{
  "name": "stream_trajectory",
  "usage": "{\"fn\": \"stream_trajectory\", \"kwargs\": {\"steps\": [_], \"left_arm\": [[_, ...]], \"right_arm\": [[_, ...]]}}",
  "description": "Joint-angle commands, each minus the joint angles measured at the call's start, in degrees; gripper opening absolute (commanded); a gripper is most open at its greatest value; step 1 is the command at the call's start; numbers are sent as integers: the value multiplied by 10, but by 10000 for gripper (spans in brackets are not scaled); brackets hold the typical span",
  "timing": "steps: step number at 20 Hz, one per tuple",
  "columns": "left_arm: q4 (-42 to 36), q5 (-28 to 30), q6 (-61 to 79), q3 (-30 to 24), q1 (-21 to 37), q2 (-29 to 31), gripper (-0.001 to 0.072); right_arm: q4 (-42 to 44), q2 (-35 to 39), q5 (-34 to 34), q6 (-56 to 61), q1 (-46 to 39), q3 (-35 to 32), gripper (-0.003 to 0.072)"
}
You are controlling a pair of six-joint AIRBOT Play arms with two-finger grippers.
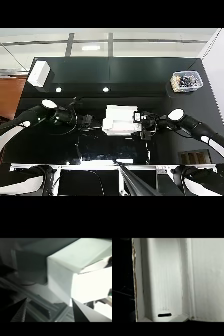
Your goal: Fold the box and place the chain.
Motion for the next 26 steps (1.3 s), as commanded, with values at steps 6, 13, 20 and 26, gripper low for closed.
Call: {"fn": "stream_trajectory", "kwargs": {"steps": [6,13,20,26], "left_arm": [[-57,-38,19,39,-23,0,602],[-53,-35,-2,39,-33,0,481],[106,51,-146,105,-116,11,481],[235,54,-313,181,-185,11,481]], "right_arm": [[0,0,0,0,0,0,417],[0,0,0,0,0,0,417],[0,0,0,0,0,0,417],[0,0,0,0,0,0,417]]}}
